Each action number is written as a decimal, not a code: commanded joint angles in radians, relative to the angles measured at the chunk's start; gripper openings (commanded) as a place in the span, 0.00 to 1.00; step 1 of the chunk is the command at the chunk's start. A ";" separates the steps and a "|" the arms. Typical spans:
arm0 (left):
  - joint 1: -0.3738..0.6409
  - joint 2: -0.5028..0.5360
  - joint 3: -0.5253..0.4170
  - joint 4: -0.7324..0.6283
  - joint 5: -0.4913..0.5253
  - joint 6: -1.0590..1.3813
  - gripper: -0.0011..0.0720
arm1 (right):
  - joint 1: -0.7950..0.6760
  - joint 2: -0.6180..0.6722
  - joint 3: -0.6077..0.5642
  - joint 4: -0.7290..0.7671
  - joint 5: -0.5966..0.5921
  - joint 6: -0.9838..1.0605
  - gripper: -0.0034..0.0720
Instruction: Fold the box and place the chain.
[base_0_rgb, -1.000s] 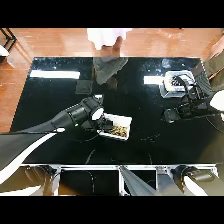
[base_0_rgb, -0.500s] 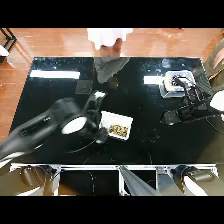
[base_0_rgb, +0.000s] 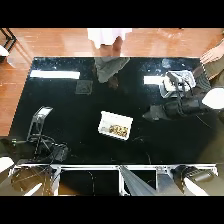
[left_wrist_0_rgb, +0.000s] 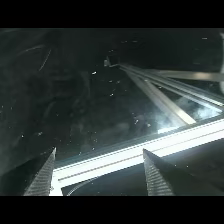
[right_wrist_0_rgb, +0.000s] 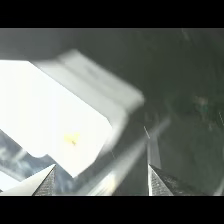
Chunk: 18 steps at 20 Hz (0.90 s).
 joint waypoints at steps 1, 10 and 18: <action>0.177 0.021 -0.063 -0.126 0.033 0.203 0.90 | 0.087 -0.152 0.143 0.053 -0.066 -0.192 0.99; 0.399 -0.425 0.067 -0.288 0.139 0.602 0.90 | 0.222 -0.333 0.269 -0.038 -0.055 -0.340 0.99; 0.400 -0.488 0.091 -0.290 0.219 0.613 0.90 | 0.301 -0.383 0.269 -0.023 0.010 -0.391 0.99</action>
